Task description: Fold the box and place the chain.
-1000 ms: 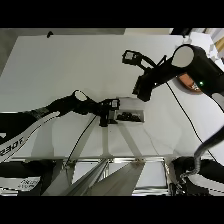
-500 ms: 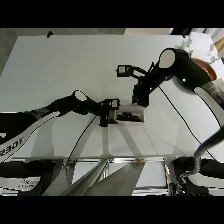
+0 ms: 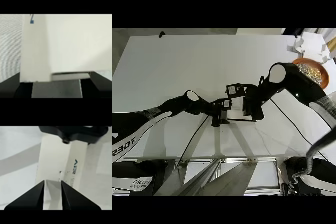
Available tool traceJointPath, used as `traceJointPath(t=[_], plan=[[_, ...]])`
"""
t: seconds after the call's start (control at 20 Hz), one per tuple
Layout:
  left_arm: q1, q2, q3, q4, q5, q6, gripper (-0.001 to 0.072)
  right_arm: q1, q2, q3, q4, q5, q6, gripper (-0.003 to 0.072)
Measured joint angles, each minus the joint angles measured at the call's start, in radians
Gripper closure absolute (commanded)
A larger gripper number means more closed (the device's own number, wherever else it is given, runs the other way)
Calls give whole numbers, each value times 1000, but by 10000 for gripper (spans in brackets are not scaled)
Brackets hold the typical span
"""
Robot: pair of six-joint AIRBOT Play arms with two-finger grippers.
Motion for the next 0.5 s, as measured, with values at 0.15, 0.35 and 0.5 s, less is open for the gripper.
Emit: traceJointPath(t=[0.15, 0.35, 0.5], plan=[[1, 0, 0, -2, 6, -1, 678, 11, 5, -24, -3, -47, -6, 411], [1, 0, 0, -3, 8, 1, 678, 24, 8, -34, -6, -95, -7, 412], [1, 0, 0, -2, 6, 2, 678, 30, 8, -36, -8, -113, -6, 414]])
